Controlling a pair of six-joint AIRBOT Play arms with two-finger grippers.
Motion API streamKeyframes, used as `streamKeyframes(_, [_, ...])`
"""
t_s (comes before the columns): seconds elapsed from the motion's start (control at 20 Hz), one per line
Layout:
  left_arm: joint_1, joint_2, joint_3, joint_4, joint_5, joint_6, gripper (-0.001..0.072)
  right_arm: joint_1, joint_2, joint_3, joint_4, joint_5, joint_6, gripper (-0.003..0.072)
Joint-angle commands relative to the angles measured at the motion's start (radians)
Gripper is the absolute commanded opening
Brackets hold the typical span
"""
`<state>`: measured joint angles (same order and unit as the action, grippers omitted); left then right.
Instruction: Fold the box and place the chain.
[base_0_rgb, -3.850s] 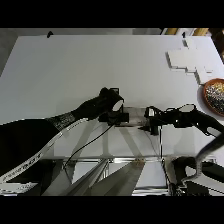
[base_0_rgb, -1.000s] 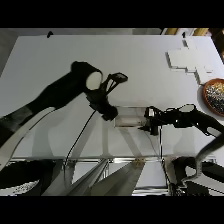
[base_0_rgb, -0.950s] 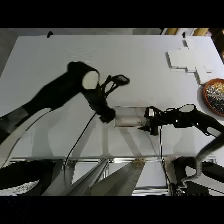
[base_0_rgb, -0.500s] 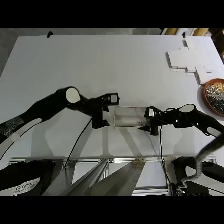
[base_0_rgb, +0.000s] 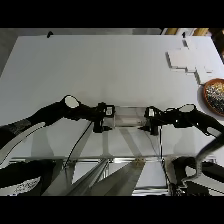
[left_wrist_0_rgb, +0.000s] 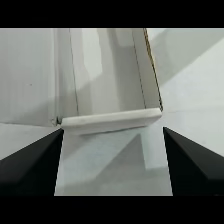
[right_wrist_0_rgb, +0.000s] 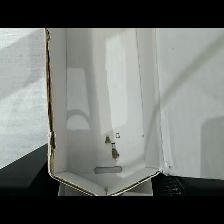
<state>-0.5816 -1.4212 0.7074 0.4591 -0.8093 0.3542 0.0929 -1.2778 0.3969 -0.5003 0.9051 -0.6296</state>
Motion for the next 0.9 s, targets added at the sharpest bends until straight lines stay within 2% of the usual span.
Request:
streamKeyframes(0.0, [0.001, -0.012, -0.005, -0.060, -0.002, 0.039, 0.0702, -0.001, 0.000, 0.000, 0.000, 0.000, 0.000, 0.0386])
streamKeyframes(0.25, [-0.008, -0.033, -0.005, -0.116, -0.006, 0.039, 0.0702, -0.001, 0.000, 0.000, 0.000, 0.000, 0.000, 0.0386])
streamKeyframes(0.85, [-0.032, -0.085, -0.002, -0.137, 0.014, 0.039, 0.0698, -0.001, 0.000, 0.000, 0.000, 0.000, 0.000, 0.0386])
